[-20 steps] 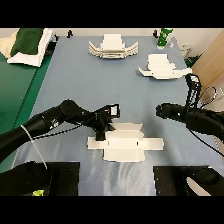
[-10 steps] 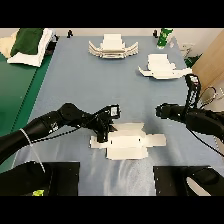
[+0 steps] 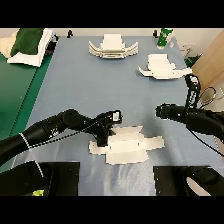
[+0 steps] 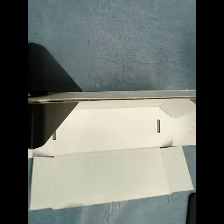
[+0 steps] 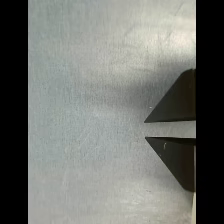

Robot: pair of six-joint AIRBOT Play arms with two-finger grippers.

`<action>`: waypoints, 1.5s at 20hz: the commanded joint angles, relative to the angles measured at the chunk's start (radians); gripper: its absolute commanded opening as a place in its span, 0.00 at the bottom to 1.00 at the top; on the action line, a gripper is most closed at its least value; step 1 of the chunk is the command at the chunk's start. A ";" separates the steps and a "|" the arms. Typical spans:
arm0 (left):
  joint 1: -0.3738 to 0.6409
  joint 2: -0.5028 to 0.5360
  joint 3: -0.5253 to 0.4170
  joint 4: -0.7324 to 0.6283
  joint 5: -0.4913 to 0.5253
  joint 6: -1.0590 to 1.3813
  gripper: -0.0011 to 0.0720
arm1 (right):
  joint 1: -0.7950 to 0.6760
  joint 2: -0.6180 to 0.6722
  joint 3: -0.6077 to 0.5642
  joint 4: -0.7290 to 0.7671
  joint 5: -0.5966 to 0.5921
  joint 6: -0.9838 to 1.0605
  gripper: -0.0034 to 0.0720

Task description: Fold the box.

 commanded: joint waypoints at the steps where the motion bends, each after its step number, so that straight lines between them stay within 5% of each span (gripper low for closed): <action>1: -0.004 0.000 -0.001 0.049 -0.050 -0.055 0.03 | 0.002 -0.001 0.000 0.002 0.001 0.000 0.22; 30: -0.003 -0.054 0.021 0.045 -0.107 -0.028 0.03 | 0.002 0.000 0.000 0.009 -0.040 0.000 0.22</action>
